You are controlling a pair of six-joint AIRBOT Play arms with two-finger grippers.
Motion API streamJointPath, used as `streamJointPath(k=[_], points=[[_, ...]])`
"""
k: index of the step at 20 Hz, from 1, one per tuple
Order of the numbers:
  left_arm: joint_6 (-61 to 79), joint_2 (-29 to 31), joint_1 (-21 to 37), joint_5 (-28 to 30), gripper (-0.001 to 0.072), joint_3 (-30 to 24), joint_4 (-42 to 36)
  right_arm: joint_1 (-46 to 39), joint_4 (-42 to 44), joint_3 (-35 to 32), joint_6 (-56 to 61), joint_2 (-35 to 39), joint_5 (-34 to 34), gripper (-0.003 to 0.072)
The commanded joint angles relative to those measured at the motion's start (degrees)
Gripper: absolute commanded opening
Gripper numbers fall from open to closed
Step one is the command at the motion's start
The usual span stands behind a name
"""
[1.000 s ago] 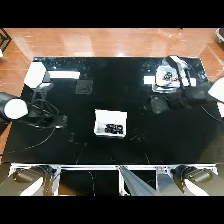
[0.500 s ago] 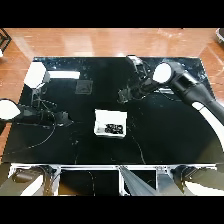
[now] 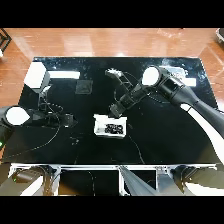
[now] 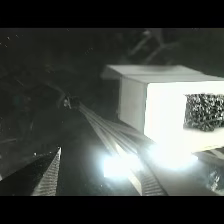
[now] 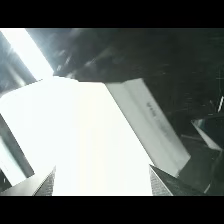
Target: Fold the box and place the chain.
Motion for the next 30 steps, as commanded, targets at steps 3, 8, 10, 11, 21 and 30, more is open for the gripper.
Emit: streamJointPath(k=[3,8,10,11,21,30], points=[[0.1,0.0,0.6,2.2,0.0573,-0.5,2.1,0.7,-2.9,0.0,-10.6,-0.1,1.3,0.0699],[0.0,0.0,1.5,2.0,0.0573,-0.5,2.1,0.7,-7.6,0.0,-14.3,-0.1,2.1,0.0699],[0.1,0.0,1.6,1.9,0.0573,-0.5,2.3,1.2,-7.2,0.0,-14.4,-0.1,2.2,0.0699],[0.0,0.0,1.6,1.9,0.0573,-0.5,2.6,1.7,-7.1,0.0,-14.3,-0.1,2.7,0.0699],[0.0,0.0,1.6,2.1,0.0573,-0.5,3.0,7.7,-12.1,-0.1,-10.9,-0.2,2.1,0.07],[0.0,0.0,1.6,2.5,0.0573,-0.5,3.0,9.6,-13.6,-0.1,-9.8,-0.3,3.7,0.07]])
